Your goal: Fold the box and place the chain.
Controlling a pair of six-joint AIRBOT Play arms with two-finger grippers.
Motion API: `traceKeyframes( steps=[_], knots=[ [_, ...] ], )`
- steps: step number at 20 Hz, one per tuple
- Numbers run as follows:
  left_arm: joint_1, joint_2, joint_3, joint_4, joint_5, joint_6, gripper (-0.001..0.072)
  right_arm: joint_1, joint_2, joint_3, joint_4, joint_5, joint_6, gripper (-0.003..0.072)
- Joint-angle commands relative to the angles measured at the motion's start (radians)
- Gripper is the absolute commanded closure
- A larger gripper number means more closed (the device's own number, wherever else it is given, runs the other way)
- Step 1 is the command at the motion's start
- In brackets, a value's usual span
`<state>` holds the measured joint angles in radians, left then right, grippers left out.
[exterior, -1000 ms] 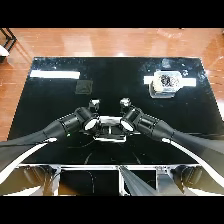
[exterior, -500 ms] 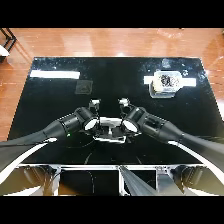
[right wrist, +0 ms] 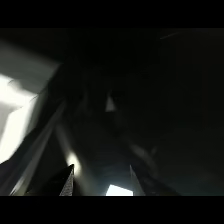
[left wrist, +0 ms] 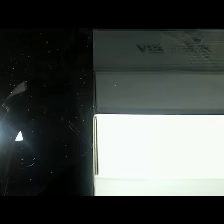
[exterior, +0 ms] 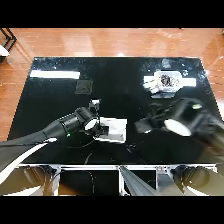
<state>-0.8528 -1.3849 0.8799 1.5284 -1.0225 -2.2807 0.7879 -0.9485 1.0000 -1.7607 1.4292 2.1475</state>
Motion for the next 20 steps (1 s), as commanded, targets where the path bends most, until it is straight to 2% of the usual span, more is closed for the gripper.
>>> traceKeyframes(
  steps=[1,2,3,4,8,10,11,12,13,16,20],
  knots=[
    [0.000,0.000,0.000,0.000,0.011,0.000,0.0684,-0.174,0.084,0.001,-0.151,0.005,-0.048,0.0261],
    [0.000,0.000,0.000,0.000,0.021,0.000,0.0684,-0.254,0.076,0.001,-0.145,-0.052,-0.078,0.0186],
    [0.000,0.000,0.000,0.000,0.024,0.000,0.0684,-0.326,0.064,0.001,-0.131,-0.117,-0.100,0.0009],
    [0.000,0.000,0.000,0.000,0.023,0.000,0.0684,-0.401,0.045,0.001,-0.111,-0.187,-0.105,0.0001],
    [0.000,0.000,0.000,0.000,0.019,0.000,0.0684,-0.664,-0.135,0.045,0.083,-0.396,-0.134,0.0001],
    [0.000,0.000,0.000,0.000,0.019,0.000,0.0684,-0.762,-0.291,0.140,0.215,-0.415,-0.140,0.0003],
    [0.000,0.000,0.000,0.000,0.019,0.000,0.0684,-0.793,-0.368,0.195,0.276,-0.412,-0.141,0.0043],
    [0.000,0.000,0.000,0.000,0.019,0.000,0.0684,-0.814,-0.446,0.254,0.338,-0.412,-0.142,0.0124],
    [0.000,0.000,0.000,0.000,0.019,0.000,0.0684,-0.821,-0.513,0.308,0.376,-0.413,-0.144,0.0149],
    [0.000,0.000,0.000,0.000,0.019,0.000,0.0685,-0.811,-0.694,0.465,0.388,-0.399,-0.143,0.0149],
    [0.001,0.000,0.000,0.001,0.019,0.000,0.0684,-0.810,-0.832,0.593,0.410,-0.390,-0.143,0.0150]
  ],
)
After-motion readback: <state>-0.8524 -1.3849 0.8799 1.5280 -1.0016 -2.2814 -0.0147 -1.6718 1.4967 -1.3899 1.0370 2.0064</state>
